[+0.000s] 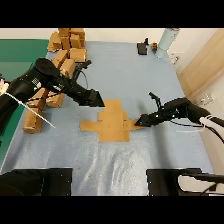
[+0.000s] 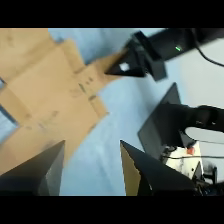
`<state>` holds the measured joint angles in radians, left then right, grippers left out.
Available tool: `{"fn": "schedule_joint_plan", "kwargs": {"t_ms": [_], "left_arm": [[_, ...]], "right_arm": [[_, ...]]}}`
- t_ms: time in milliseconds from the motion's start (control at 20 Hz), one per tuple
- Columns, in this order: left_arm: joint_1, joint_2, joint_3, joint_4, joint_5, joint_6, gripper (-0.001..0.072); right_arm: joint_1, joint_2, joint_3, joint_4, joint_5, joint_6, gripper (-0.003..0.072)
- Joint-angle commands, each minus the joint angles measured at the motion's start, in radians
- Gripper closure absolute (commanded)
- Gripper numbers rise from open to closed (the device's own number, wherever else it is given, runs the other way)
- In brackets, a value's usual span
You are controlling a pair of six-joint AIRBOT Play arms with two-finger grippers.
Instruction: Fold the box.
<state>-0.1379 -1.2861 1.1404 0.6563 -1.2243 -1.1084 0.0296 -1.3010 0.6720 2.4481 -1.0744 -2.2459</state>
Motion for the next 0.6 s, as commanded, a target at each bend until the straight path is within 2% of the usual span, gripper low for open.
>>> {"fn": "schedule_joint_plan", "kwargs": {"t_ms": [0,100,250,450,550], "left_arm": [[0.082,-0.012,-0.063,0.054,0.026,0.003,0.0187],[0.096,-0.054,-0.105,0.054,0.043,0.027,0.0187],[0.095,-0.156,-0.115,0.033,0.09,0.071,0.0186],[0.095,-0.282,-0.111,-0.003,0.116,0.073,0.0187],[0.093,-0.32,-0.111,-0.082,0.125,0.132,0.0187]], "right_arm": [[0.11,0.145,-0.13,0.008,0.118,-0.034,0.0685],[0.185,0.263,-0.212,0.006,0.212,-0.032,0.0684],[0.259,0.382,-0.277,-0.002,0.299,-0.002,0.0684],[0.286,0.41,-0.286,-0.02,0.299,0.029,0.0685],[0.289,0.409,-0.286,-0.021,0.3,0.028,0.0684]]}}
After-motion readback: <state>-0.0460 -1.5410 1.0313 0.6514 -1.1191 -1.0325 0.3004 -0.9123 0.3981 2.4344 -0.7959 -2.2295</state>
